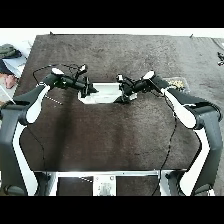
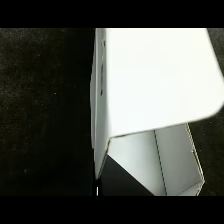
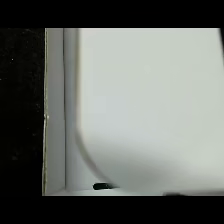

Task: Fold the box and place the chain.

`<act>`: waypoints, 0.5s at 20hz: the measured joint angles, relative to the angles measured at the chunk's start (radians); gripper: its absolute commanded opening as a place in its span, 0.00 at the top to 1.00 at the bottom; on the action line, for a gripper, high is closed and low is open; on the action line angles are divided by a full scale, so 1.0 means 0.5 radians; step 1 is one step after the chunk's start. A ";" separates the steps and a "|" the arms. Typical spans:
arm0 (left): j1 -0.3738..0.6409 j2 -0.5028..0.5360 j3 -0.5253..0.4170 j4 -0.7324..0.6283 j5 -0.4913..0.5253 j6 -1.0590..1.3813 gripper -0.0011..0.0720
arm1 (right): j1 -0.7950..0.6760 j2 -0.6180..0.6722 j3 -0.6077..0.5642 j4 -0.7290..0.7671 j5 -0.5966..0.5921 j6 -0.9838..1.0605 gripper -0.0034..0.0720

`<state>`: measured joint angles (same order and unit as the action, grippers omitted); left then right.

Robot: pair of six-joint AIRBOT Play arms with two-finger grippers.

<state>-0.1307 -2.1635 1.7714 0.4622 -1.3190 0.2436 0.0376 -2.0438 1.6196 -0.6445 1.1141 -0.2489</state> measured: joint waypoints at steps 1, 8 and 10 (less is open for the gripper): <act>0.000 0.000 0.000 0.001 0.000 0.000 0.97 | 0.000 -0.001 0.000 0.000 0.002 -0.002 0.33; 0.000 0.000 0.000 0.001 0.000 0.000 0.97 | 0.000 -0.001 0.000 0.001 0.005 -0.021 0.46; 0.000 0.000 0.000 0.001 -0.001 0.000 0.97 | 0.000 -0.001 0.000 0.002 0.006 -0.024 0.46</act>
